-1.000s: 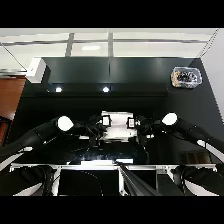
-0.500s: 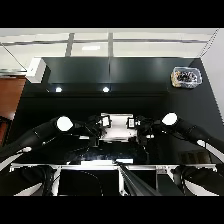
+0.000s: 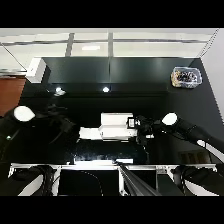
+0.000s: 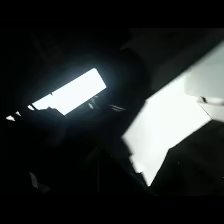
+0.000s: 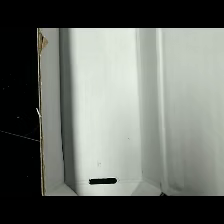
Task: Fold the box and place the chain.
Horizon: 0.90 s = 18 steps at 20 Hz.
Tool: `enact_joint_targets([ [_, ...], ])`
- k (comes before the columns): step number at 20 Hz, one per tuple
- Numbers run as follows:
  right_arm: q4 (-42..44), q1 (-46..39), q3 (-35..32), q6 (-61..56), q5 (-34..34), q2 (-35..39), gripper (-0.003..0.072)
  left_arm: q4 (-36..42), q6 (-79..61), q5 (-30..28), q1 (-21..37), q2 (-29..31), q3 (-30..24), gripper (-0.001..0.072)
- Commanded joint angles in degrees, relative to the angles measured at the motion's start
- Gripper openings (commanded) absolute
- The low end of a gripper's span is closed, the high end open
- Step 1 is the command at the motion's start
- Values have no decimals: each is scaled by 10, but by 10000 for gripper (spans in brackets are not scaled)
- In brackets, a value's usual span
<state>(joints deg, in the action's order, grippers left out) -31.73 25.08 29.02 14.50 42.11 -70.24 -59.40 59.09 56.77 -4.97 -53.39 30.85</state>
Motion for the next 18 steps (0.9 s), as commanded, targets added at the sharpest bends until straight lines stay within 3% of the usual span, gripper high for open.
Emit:
enact_joint_targets([
  [1, 0, 0, 0, 0, 0, 0, 416, 46, 168, 56, 125, 1, -27, 27],
  [5, 0, 0, 0, 0, 0, 0, 416, 132, 134, 100, 142, -81, -50, 26],
  [11, 0, 0, 0, 0, 0, 0, 416, 275, 23, 78, 75, -221, -51, 25],
  [18, 0, 0, 0, 0, 0, 0, 416, 301, -2, 48, -1, -238, -44, 25],
])
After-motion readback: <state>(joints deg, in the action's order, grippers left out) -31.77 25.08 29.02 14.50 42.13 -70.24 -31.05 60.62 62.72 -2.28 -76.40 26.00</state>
